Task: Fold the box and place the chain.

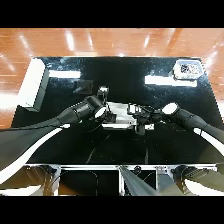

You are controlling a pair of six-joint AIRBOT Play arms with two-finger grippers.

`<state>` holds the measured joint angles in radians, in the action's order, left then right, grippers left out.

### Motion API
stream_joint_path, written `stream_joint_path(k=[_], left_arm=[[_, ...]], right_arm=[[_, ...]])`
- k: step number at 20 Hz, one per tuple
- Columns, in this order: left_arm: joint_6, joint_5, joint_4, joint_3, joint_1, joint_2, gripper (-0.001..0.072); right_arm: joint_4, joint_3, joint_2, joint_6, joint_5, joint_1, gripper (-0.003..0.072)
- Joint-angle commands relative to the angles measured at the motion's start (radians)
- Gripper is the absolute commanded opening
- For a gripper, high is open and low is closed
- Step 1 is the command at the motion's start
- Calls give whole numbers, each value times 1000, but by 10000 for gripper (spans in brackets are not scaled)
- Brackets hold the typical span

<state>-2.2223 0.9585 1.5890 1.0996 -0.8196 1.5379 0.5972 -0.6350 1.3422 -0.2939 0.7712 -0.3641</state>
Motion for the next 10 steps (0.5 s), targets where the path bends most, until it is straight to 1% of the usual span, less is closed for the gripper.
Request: stream_joint_path(k=[1, 3, 4, 5, 6, 7, 10], left_arm=[[20, -14, -3, 5, 0, 0, 18], [19, -13, -5, 14, 0, 0, 20], [19, -11, -5, 18, 0, 0, 44], [19, -8, -6, 23, 0, 0, 195], [19, -7, -8, 28, 0, 0, 365], [19, -6, -8, 31, 0, 0, 413], [19, -2, -8, 33, 0, 0, 406]], right_arm=[[2, 0, 0, -4, -6, -1, 481], [7, 0, 0, 2, -14, -6, 481], [8, 0, 0, 3, -16, -9, 481], [8, 0, 0, 3, -16, -9, 481], [8, 0, 1, 3, -16, -9, 481], [8, 0, 1, 3, -16, -9, 481], [8, 0, 0, 3, -16, -9, 481]])
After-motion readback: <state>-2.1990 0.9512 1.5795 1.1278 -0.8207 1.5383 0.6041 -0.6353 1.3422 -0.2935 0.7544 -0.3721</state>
